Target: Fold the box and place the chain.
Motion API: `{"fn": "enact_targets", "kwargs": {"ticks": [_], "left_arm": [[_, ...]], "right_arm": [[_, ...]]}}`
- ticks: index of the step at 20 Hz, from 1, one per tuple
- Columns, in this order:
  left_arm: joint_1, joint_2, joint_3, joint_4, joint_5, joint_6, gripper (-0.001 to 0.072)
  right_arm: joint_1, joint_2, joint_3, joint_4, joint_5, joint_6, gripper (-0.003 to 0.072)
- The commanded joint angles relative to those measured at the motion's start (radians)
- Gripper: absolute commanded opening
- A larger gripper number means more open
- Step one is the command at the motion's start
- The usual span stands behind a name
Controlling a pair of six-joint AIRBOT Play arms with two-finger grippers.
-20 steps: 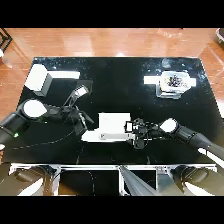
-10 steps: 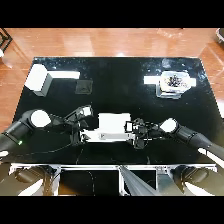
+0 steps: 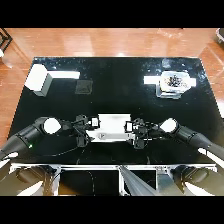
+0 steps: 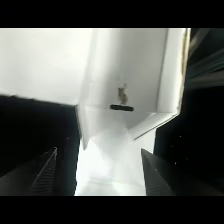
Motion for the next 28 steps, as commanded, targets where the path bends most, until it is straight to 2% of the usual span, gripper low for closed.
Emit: {"fn": "enact_targets", "kwargs": {"ticks": [1,4,13,14,15,18,20,28], "left_arm": [[-0.012,-0.026,-0.003,-0.034,0.013,0.023,0.0545],[-0.013,-0.026,-0.003,-0.078,0.016,0.025,0.0545],[-0.023,-0.040,-0.003,-0.067,0.012,0.026,0.0543],[-0.023,-0.040,-0.003,-0.068,0.012,0.026,0.0507],[-0.023,-0.040,-0.003,-0.071,0.012,0.026,0.0431],[-0.023,-0.041,-0.003,-0.071,0.013,0.026,0.0406],[-0.023,-0.041,-0.003,-0.076,0.012,0.026,0.0350],[-0.031,-0.041,-0.003,-0.122,0.012,0.026,0.0347]], "right_arm": [[0.001,-0.001,0.000,0.000,0.000,0.000,0.0357],[0.001,-0.001,0.000,0.000,0.000,0.000,0.0357],[0.001,-0.001,0.000,0.000,0.000,0.000,0.0357],[0.001,-0.001,0.000,0.000,0.000,0.000,0.0357],[0.001,-0.001,0.000,0.000,0.000,0.000,0.0357],[0.001,-0.001,0.000,0.000,0.000,0.000,0.0357],[0.001,-0.001,0.000,0.000,0.000,0.000,0.0357],[0.001,-0.001,0.000,0.000,0.000,0.000,0.0357]]}}
